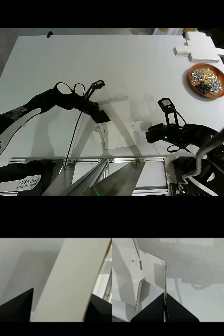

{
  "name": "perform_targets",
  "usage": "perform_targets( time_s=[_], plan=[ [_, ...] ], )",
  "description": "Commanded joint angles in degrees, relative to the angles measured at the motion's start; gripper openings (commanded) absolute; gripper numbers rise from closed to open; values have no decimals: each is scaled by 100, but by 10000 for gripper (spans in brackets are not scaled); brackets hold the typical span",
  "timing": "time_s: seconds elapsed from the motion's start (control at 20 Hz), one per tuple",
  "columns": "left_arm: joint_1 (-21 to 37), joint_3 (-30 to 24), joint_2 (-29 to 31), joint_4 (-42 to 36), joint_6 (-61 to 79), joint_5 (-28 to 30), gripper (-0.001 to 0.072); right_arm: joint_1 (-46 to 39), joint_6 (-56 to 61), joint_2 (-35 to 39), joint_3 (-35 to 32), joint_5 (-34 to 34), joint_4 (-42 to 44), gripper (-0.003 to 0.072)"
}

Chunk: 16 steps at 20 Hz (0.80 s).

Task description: Fold the box and place the chain.

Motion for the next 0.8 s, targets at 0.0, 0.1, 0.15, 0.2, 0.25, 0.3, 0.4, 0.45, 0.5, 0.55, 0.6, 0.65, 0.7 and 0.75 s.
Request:
perform_targets(
  time_s=[0.0, 0.1, 0.15, 0.2, 0.25, 0.3, 0.4, 0.45, 0.5, 0.55, 0.6, 0.65, 0.7, 0.75],
  plan=[
    [7, -4, -229, -240, 516, -400, 415, 7, 2, -4, -2, 2, 2, 19],
    [20, -2, -221, -232, 627, -304, 238, 7, 2, -4, -2, 2, 4, 19],
    [33, -2, -219, -260, 748, -247, 143, 7, 2, -4, -2, 2, 44, 19],
    [35, -2, -214, -269, 855, -175, 59, 7, 2, -4, -2, 2, 68, 19],
    [33, -2, -210, -275, 968, -118, 5, 7, 2, -4, -2, 2, 92, 19],
    [33, -2, -210, -286, 1067, -85, 7, 7, 2, -4, -2, 0, 107, 19],
    [20, -2, -210, -295, 1370, -31, 4, 7, 0, -4, 0, -4, 136, 60],
    [13, -2, -203, -317, 1657, -37, 4, 7, 0, -4, 7, -4, 133, 145],
    [-9, -2, -181, -313, 1956, -44, 4, 7, -2, 0, 35, -4, 133, 243],
    [-66, -2, -136, -310, 2361, -33, 3, 7, -13, 2, 83, 2, 127, 308],
    [-142, 0, -72, -310, 2769, 13, 3, 7, -63, 2, 168, 0, 96, 346],
    [-254, 0, 7, -286, 3136, 114, 3, 7, -136, 2, 267, 2, 81, 346],
    [-380, 0, 81, -232, 3355, 275, 4, 2, -282, 2, 361, 11, 68, 346],
    [-538, 0, 151, -101, 3523, 485, 5, 2, -402, 2, 446, 28, 35, 346]
  ],
)
